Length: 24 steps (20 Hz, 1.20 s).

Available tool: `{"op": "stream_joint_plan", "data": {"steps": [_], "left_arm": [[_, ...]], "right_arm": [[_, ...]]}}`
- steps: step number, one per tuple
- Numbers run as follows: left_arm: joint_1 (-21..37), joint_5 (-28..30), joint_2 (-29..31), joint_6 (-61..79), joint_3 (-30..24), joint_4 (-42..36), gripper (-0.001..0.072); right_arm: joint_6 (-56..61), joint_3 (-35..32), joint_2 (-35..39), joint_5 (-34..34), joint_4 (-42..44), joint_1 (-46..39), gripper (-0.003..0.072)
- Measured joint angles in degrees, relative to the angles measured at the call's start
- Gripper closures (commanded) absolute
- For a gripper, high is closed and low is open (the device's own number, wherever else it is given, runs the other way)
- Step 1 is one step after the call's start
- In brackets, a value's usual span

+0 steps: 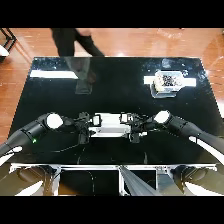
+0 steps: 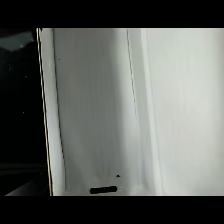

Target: Fold the box and place the chain.

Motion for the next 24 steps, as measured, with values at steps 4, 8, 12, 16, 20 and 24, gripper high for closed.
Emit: {"op": "stream_joint_plan", "data": {"steps": [4, 8, 12, 16, 20, 24], "left_arm": [[-0.2, 1.6, -0.3, 0.0, 0.0, -0.2, 0.0408], [-0.3, 2.3, -1.4, 0.0, 0.0, -2.4, 0.0416], [-0.3, 2.4, -2.6, 1.6, 0.0, -7.7, 0.0417], [-0.3, 2.2, -3.2, 2.3, 0.0, -10.2, 0.0416], [-0.3, 2.4, -3.3, 2.6, 0.0, -11.0, 0.0399], [-0.3, 2.7, -3.5, 2.6, 0.0, -11.3, 0.0260]], "right_arm": [[0.0, 0.0, 0.0, 0.0, 0.0, 0.0, 0.0331], [0.0, 0.0, 0.0, 0.0, 0.0, 0.0, 0.0332], [0.0, 0.0, 0.0, 0.0, 0.0, 0.0, 0.0332], [0.0, 0.0, 0.0, 0.0, 0.0, 0.0, 0.0332], [0.0, 0.0, 0.0, 0.0, 0.0, 0.0, 0.0332], [0.0, 0.0, 0.0, -0.1, 0.0, 0.0, 0.0332]]}}
